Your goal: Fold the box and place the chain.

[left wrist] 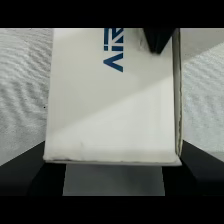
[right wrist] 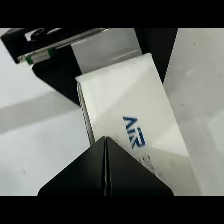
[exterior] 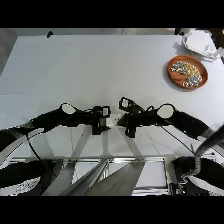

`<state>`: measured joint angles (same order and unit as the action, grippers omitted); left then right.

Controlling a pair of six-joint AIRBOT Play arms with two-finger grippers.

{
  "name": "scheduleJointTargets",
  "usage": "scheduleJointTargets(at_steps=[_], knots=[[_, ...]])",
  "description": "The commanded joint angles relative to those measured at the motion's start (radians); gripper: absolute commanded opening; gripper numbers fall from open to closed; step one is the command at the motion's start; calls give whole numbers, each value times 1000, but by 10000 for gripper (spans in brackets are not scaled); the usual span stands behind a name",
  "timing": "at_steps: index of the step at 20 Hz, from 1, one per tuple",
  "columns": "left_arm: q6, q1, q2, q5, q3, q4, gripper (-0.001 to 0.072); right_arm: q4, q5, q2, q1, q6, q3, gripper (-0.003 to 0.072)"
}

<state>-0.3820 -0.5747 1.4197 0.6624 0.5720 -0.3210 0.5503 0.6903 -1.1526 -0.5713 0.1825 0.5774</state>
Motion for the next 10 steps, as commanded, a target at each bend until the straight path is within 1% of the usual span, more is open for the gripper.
scheduleJointTargets(at_steps=[1, 2, 3, 4, 5, 6, 7, 8, 9, 10], knots=[[-3, 0, -1, 0, 0, -2, 271, 26, -18, 113, 0, 108, 64, 10], [-3, 0, -1, 0, 0, -2, 271, 93, -18, 155, 0, 203, 87, 10], [-3, 0, -1, 0, 0, -2, 271, 208, -17, 202, 0, 343, 111, 10], [-3, 0, -1, 0, 0, -2, 271, 358, -3, 247, 0, 520, 132, 9], [-3, 0, -1, 0, 0, -2, 271, 519, 36, 287, 0, 696, 151, 9], [-3, 0, -1, 0, 0, -2, 271, 685, 103, 322, 0, 874, 167, 9], [-3, 0, -1, 0, 0, -2, 271, 842, 204, 353, 0, 1048, 179, 9], [-3, 0, -1, 0, 0, -2, 271, 958, 330, 375, 0, 1188, 181, 10], [-3, 0, -1, 0, 0, -2, 271, 1030, 471, 381, 0, 1291, 180, 10], [-3, 0, -1, 0, 0, -2, 271, 1056, 635, 379, 0, 1382, 180, 10]])
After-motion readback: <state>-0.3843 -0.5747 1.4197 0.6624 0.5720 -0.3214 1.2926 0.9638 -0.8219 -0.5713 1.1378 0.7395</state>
